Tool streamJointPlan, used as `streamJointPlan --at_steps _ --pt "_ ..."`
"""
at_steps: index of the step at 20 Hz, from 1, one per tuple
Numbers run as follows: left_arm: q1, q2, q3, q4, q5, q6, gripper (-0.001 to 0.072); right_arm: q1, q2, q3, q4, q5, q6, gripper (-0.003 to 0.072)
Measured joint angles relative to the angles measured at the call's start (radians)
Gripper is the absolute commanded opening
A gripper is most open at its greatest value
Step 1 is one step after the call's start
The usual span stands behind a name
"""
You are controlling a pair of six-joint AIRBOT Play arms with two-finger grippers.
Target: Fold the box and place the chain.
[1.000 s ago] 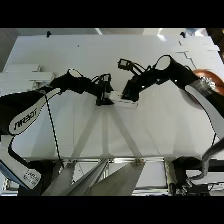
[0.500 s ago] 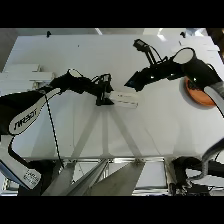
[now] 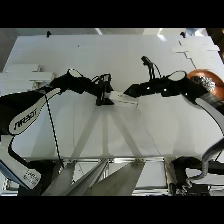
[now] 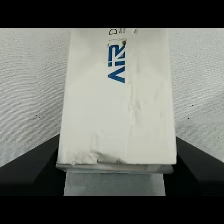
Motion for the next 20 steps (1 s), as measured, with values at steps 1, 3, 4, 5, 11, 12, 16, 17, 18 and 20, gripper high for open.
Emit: streamJointPlan --at_steps 1,3,4,5,11,12,16,17,18,20 --pt "0.000 0.000 0.000 0.000 0.000 0.000 0.0297 0.000 -0.016 -0.008 0.006 -0.007 0.000 0.0013" --pt "0.000 0.000 0.000 0.000 0.000 0.000 0.0297 0.003 -0.043 -0.016 0.024 -0.010 0.002 0.0013" --pt "0.000 0.000 0.000 0.001 0.000 0.001 0.0297 0.008 -0.056 -0.019 0.030 -0.010 0.002 0.0012" --pt "0.001 0.000 0.000 0.002 -0.002 0.002 0.0297 0.013 -0.065 -0.021 0.030 -0.010 0.002 0.0012" --pt "0.001 0.001 0.000 0.003 -0.003 0.002 0.0297 0.037 -0.087 -0.026 0.011 -0.014 0.003 0.0012" --pt "0.001 0.001 0.000 0.003 -0.003 0.002 0.0297 0.039 -0.087 -0.026 0.002 -0.015 0.009 0.0012" --pt "0.000 0.001 0.000 0.002 -0.002 0.002 0.0297 0.042 -0.078 -0.027 -0.020 -0.016 0.016 0.0013" --pt "0.000 0.001 0.000 0.003 -0.005 0.002 0.0297 0.042 -0.069 -0.027 -0.019 -0.009 0.001 0.0013" --pt "0.000 0.000 0.000 0.003 -0.008 0.001 0.0297 0.043 -0.059 -0.028 -0.005 -0.006 -0.022 0.0013" --pt "-0.001 0.000 0.000 -0.009 0.008 -0.006 0.0297 0.044 -0.032 -0.029 0.055 0.026 -0.072 0.0013"
